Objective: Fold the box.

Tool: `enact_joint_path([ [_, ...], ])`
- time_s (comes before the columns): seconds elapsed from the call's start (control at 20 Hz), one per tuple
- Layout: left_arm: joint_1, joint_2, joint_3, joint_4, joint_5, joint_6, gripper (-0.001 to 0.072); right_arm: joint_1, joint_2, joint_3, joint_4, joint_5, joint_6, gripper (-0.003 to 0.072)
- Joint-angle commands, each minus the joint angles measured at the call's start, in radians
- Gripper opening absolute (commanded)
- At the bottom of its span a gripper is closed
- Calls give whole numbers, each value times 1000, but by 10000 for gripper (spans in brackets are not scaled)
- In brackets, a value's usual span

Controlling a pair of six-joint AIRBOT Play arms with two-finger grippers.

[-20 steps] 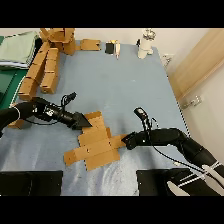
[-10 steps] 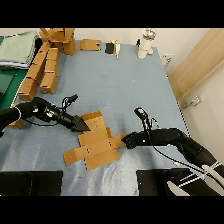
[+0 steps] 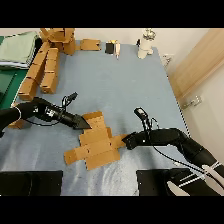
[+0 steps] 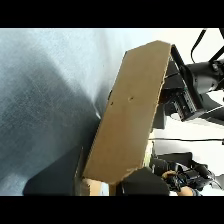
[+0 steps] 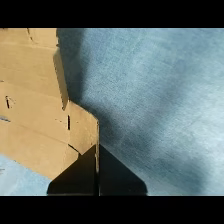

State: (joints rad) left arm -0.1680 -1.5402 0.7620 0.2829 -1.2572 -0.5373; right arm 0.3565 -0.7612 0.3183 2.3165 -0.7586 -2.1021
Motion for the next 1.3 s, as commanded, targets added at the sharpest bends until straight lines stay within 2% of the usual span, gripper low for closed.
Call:
enact_joint_path([
  [0.0, -14, -1, 0, -2, 10, 18, 200, 1, 0, 0, -5, 2, 0, 1],
  [0.05, -20, -2, 0, -2, 12, 30, 21, 1, 0, 0, -5, 3, 0, 1],
  [0.3, -39, -19, 0, -3, 8, 66, 14, 1, 0, 0, -5, 11, 1, 4],
  [0.35, -42, -19, 0, -12, 8, 95, 13, 0, 0, 0, -5, 21, 0, 94],
  [0.4, -43, -19, 4, -23, 8, 110, 13, 0, 0, 1, -5, 37, 0, 309],
  [0.45, -43, -19, 16, -27, 4, 111, 13, 0, 0, 8, -13, 56, 0, 461],
  [0.55, -52, -8, 66, -27, -34, 134, 12, -21, 2, 60, -58, 56, 22, 462],
  [0.65, -93, 22, 108, -23, -2, 151, 11, -51, 2, 145, -104, 50, 68, 462],
  [0.75, -165, 66, 122, -10, 92, 189, 11, -70, 2, 240, -184, 40, 128, 452],
  [0.8, -206, 91, 121, 10, 159, 200, 11, -71, 2, 282, -234, 35, 180, 337],
  [0.85, -245, 114, 121, 39, 216, 212, 11, -71, 2, 312, -268, 19, 232, 147],
  [0.9, -284, 136, 121, 66, 262, 245, 11, -71, 2, 332, -282, -3, 285, 3],
  [1.1, -393, 199, 113, 78, 361, 467, 11, -71, -13, 326, -290, -73, 362, 3],
  [1.25, -440, 242, 69, 63, 499, 606, 11, -71, -32, 315, -290, -66, 378, 2],
])
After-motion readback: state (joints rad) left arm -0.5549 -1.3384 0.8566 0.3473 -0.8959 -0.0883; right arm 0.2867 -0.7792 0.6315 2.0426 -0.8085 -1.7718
